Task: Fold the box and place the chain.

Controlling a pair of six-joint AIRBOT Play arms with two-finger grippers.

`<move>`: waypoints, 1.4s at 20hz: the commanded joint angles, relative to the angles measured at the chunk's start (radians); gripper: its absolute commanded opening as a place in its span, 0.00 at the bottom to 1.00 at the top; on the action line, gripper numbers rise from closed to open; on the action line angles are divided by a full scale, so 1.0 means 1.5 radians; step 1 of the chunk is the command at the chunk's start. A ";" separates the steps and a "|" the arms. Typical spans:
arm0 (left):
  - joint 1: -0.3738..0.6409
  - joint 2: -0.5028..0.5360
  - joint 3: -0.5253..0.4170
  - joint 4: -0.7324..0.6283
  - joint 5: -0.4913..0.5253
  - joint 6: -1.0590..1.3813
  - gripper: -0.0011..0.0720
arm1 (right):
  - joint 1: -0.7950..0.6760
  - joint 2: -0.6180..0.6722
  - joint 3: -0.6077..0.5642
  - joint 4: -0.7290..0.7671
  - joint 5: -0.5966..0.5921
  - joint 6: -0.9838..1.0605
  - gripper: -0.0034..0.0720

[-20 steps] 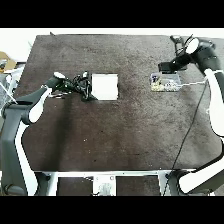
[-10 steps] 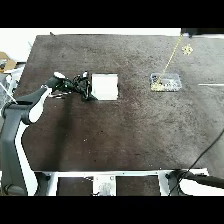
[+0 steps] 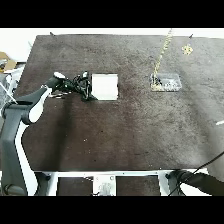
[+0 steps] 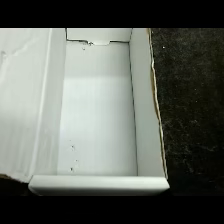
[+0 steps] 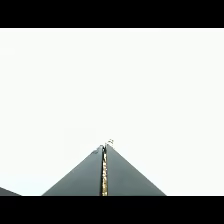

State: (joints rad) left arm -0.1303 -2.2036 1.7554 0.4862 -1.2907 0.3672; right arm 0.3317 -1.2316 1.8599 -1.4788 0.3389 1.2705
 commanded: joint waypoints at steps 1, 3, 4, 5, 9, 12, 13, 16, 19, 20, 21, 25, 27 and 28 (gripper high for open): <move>0.000 -0.001 0.000 0.000 0.000 0.000 0.55 | 0.068 -0.032 0.000 -0.001 -0.036 -0.010 0.05; 0.000 -0.001 0.000 0.000 0.000 0.000 0.55 | 0.100 -0.056 0.000 0.000 -0.021 -0.009 0.05; 0.000 -0.001 0.000 0.000 0.000 0.000 0.55 | 0.115 -0.068 0.000 0.000 -0.005 -0.009 0.05; 0.000 0.000 0.000 0.000 0.000 0.000 0.55 | 0.129 -0.080 0.000 0.001 0.021 -0.008 0.05; 0.000 -0.001 0.000 0.000 0.000 0.000 0.55 | 0.181 -0.141 -0.001 0.023 0.133 -0.007 0.05; 0.000 -0.001 0.000 0.000 0.000 0.000 0.55 | 0.204 -0.204 -0.001 0.024 0.173 -0.007 0.05; 0.000 -0.001 0.000 0.000 0.000 0.000 0.55 | 0.207 -0.222 -0.001 0.024 0.194 -0.003 0.05; 0.000 -0.001 0.000 0.000 0.000 0.000 0.55 | 0.206 -0.265 -0.019 0.023 0.228 0.029 0.05; 0.000 -0.001 0.000 0.000 0.000 0.000 0.55 | 0.200 -0.285 -0.075 0.020 0.203 0.060 0.05; 0.000 -0.001 0.000 0.000 0.000 0.000 0.55 | 0.195 -0.290 -0.100 0.020 0.192 0.069 0.05; 0.000 0.000 0.000 0.000 0.000 0.000 0.55 | 0.188 -0.295 -0.122 0.020 0.185 0.078 0.05; 0.000 -0.001 0.000 0.000 0.000 0.000 0.55 | 0.152 -0.307 -0.164 0.020 0.213 0.083 0.41; 0.000 0.000 0.000 0.000 0.000 0.000 0.55 | 0.121 -0.296 -0.164 0.025 0.240 0.102 0.38; 0.000 -0.001 0.000 0.000 0.000 0.000 0.55 | 0.104 -0.286 -0.164 0.024 0.253 0.102 0.38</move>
